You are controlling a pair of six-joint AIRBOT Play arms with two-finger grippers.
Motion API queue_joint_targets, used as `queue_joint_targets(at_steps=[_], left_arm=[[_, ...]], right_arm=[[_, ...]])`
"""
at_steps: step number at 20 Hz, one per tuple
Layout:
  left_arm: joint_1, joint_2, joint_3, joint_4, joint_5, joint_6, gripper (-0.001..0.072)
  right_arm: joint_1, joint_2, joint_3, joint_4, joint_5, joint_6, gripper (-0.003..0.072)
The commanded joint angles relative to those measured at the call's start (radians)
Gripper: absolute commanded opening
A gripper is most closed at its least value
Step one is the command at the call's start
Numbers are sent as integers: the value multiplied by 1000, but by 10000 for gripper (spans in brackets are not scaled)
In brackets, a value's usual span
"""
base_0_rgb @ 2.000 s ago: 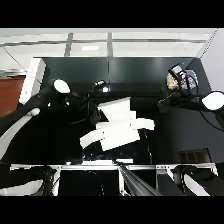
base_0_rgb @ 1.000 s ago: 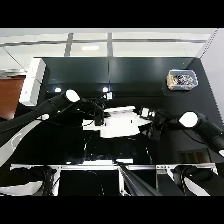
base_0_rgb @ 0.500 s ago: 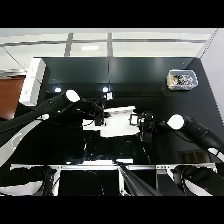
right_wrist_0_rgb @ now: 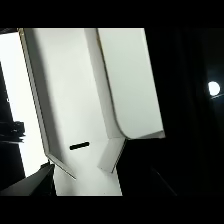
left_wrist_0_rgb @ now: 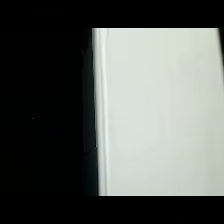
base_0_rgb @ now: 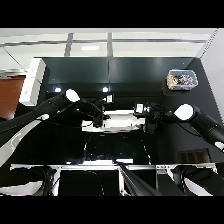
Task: Fold the box and place the chain.
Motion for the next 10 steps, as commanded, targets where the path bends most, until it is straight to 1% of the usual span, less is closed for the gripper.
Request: queue_joint_targets(at_steps=[1,3,5,6,8,10], left_arm=[[0,1,1,-3,-2,18,25],[0,1,1,-3,0,18,26],[0,1,1,-3,-1,18,25],[0,1,1,-3,-1,17,25],[0,1,1,-3,0,18,25],[0,1,1,-3,0,17,26]], right_arm=[[-32,-12,-9,130,20,-105,706],[-26,-46,-24,241,23,-183,706],[-13,-90,-25,266,24,-233,706],[-14,-98,-25,262,3,-247,706],[-44,-92,-19,180,-71,-246,706],[-93,-73,-18,98,-45,-203,706]])
